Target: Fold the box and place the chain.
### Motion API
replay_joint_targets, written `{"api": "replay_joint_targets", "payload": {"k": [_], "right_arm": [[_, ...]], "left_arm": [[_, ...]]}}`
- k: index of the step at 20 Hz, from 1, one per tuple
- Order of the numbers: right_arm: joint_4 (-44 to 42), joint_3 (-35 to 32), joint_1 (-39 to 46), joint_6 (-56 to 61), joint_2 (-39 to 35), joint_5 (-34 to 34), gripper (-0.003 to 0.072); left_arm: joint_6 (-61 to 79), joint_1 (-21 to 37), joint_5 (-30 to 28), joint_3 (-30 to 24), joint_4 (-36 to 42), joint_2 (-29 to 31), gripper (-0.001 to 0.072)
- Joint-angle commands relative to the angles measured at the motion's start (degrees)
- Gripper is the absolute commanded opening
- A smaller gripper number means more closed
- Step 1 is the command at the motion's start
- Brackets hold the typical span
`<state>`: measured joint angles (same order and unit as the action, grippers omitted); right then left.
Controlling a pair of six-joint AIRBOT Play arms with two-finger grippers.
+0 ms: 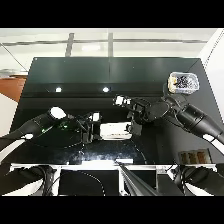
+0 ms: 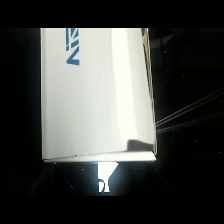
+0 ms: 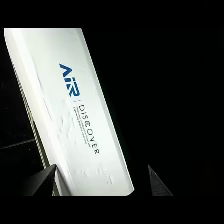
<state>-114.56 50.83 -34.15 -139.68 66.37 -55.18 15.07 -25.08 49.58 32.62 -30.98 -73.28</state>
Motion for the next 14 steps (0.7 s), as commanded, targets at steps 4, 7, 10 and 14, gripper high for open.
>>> {"api": "replay_joint_targets", "payload": {"k": [4,7,10,14], "right_arm": [[-0.48,0.15,-0.02,-0.02,-0.02,-0.13,0.0542],[-1.84,0.15,-0.02,-0.48,-0.02,-0.15,0.0524],[-1.81,0.15,-0.02,-0.46,-0.02,-0.55,0.0416],[-1.84,-0.55,-0.02,-0.44,0.00,-1.11,0.0416]], "left_arm": [[-0.07,-0.02,-0.02,0.00,0.02,-0.04,0.0465],[-0.07,-0.02,-0.02,0.00,0.02,-0.04,0.0465],[-0.07,-0.02,-0.02,0.00,0.02,-0.04,0.0465],[-0.07,-0.02,-0.02,0.00,0.02,-0.04,0.0465]]}}
